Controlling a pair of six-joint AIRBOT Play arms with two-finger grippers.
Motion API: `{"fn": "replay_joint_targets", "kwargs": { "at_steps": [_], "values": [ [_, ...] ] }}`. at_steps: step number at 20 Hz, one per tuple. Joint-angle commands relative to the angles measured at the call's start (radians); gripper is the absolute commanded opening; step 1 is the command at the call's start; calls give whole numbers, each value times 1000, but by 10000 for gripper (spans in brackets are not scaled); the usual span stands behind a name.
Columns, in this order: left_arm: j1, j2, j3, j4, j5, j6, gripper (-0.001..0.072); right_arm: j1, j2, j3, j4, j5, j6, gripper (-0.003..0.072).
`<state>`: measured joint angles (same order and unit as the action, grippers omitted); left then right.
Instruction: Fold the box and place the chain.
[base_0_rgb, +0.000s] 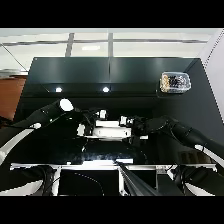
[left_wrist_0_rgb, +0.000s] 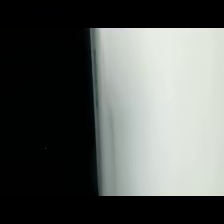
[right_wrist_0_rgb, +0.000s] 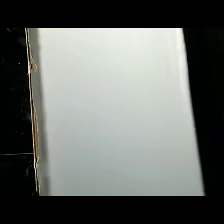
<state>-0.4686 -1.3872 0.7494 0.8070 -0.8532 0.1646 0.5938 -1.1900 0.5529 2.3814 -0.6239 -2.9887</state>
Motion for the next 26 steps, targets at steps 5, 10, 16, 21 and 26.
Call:
{"fn": "replay_joint_targets", "kwargs": {
  "at_steps": [5,10,16,21,26],
  "values": [
    [-1,-1,1,-3,16,-15,28,0,-36,-3,-4,52,0,658],
    [-1,-1,1,-3,16,-15,28,0,-40,-3,-26,51,0,658],
    [-1,-1,1,-3,16,-15,28,0,-40,-3,-54,35,0,658],
    [-1,-1,1,-3,16,-15,28,0,-40,-3,-56,27,0,657],
    [0,-1,1,1,16,-15,28,0,-39,-3,-64,18,0,657]
  ]
}}
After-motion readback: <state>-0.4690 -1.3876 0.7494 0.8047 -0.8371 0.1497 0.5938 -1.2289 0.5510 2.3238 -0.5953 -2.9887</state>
